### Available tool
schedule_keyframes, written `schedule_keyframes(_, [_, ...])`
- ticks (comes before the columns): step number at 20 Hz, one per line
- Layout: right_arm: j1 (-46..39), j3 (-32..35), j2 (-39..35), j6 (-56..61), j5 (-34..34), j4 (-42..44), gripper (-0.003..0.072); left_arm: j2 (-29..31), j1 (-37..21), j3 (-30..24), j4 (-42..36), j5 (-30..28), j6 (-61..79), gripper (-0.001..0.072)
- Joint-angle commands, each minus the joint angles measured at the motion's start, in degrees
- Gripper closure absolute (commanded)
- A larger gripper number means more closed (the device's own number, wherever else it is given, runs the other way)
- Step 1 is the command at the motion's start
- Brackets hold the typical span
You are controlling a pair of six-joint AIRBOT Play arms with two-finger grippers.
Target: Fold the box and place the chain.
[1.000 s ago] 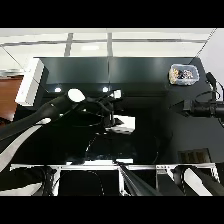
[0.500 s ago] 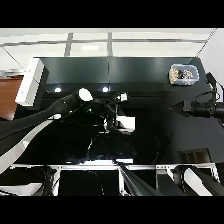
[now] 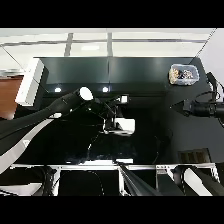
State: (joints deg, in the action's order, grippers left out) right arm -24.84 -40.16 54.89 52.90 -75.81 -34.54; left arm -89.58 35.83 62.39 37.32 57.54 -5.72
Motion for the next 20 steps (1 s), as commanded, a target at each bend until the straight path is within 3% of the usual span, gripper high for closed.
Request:
schedule_keyframes(1, [-0.04, 0.02, -0.04, -0.02, 0.0, 0.0, 0.067, -0.17, 0.44, 0.66, 1.92, 0.11, -0.04, 0.0006])
schedule_keyframes(10, [-0.04, 0.02, -0.04, 0.0, 0.0, 0.0, 0.067, -0.59, 2.62, 0.66, 5.35, -0.59, -0.72, 0.0006])
schedule_keyframes(16, [-0.04, 0.02, -0.04, 0.0, 0.0, 0.0, 0.0669, -1.53, 6.51, 0.55, 10.56, -10.08, -5.11, 0.0028])
schedule_keyframes(17, [-0.04, 0.02, -0.04, 0.0, 0.0, 0.02, 0.0669, -1.49, 6.95, 0.63, 11.98, -10.62, -7.26, 0.0051])
schedule_keyframes(19, [-0.04, 0.02, -0.04, 0.0, 0.0, 0.0, 0.0669, -1.29, 6.97, 1.53, 17.16, -8.09, -16.06, 0.024])
schedule_keyframes(20, [-0.04, 0.02, -0.04, 0.0, 0.0, 0.0, 0.0669, -0.96, 6.58, 2.45, 21.44, -5.62, -23.02, 0.037])
